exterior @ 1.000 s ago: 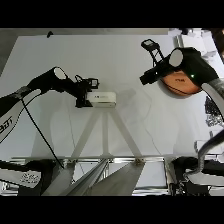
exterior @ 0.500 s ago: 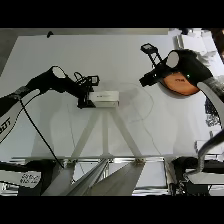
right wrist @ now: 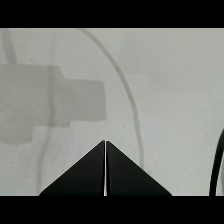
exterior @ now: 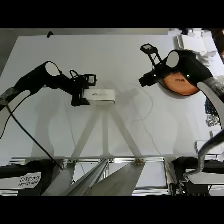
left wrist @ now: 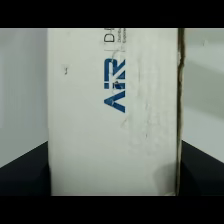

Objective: Fold the box and place the chain.

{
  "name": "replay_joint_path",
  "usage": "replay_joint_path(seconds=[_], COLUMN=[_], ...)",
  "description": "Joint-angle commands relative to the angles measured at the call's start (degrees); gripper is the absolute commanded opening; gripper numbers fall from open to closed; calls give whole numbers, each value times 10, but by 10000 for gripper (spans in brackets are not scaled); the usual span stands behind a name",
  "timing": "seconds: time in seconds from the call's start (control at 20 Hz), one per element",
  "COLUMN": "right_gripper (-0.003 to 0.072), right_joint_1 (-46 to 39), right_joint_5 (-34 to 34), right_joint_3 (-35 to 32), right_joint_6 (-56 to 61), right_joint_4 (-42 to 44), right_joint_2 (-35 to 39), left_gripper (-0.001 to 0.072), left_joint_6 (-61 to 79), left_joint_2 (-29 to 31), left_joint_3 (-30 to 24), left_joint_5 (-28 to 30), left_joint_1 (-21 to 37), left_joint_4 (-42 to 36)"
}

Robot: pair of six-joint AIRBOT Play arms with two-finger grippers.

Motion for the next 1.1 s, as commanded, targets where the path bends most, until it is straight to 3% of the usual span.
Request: replay_joint_path(seconds=[0.0, 0.15, 0.25, 0.45, 0.65, 0.85, 1.05], right_gripper=[13, 13, 13, 13, 13, 14, 14], right_joint_1=[0, 0, 0, 0, 0, 0, 0], right_joint_5=[1, 3, 2, 2, 2, -4, -4], right_joint_3=[0, 0, 0, 0, 0, 0, 0], right_joint_6=[0, 0, 0, 0, 0, 0, 0], right_joint_4=[5, 10, 9, 9, 9, 10, 10], right_joint_2=[0, 0, 0, 0, 0, 0, 0], left_gripper=[15, 15, 14, 9, 8, 7, 9], left_joint_6=[-156, -355, -438, -662, -811, -943, -942], left_joint_2=[68, 114, 127, 131, 134, 145, 139], left_joint_3=[1, 1, 1, 1, -10, -123, -227], left_joint_5=[43, 84, 90, 129, 228, 365, 368], left_joint_1=[0, 12, 38, 120, 189, 190, 191], left_joint_4=[196, 351, 382, 368, 249, 246, 283])
